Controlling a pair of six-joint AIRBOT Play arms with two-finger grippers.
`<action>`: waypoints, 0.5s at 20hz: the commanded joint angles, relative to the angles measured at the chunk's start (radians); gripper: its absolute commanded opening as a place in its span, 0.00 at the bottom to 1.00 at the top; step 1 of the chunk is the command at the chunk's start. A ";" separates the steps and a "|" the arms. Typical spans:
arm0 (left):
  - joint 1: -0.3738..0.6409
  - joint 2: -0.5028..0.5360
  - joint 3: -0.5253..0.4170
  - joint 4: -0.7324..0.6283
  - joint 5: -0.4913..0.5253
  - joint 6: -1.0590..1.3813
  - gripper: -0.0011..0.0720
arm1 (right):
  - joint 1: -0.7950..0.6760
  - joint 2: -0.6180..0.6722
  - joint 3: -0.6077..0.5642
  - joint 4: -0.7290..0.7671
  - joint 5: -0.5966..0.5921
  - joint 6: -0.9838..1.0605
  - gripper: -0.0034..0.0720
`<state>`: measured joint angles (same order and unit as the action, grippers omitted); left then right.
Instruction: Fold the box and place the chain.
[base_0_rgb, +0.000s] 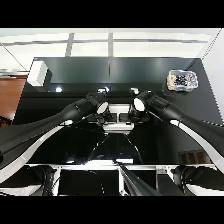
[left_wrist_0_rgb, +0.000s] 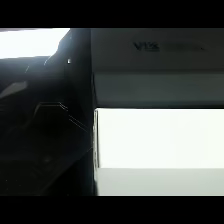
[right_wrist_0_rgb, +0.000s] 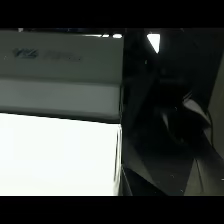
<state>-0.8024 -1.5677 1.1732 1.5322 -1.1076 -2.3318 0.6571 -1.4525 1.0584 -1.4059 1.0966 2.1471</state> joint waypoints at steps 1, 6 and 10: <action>0.000 -0.001 0.000 0.001 -0.001 0.001 0.05 | -0.016 0.064 0.002 -0.010 0.011 -0.070 0.41; 0.001 -0.001 0.000 0.002 -0.001 0.001 0.05 | -0.032 0.280 0.001 -0.139 0.079 -0.145 0.41; 0.000 -0.001 0.000 0.004 -0.001 0.001 0.05 | -0.098 0.456 0.001 -0.378 0.156 -0.147 0.41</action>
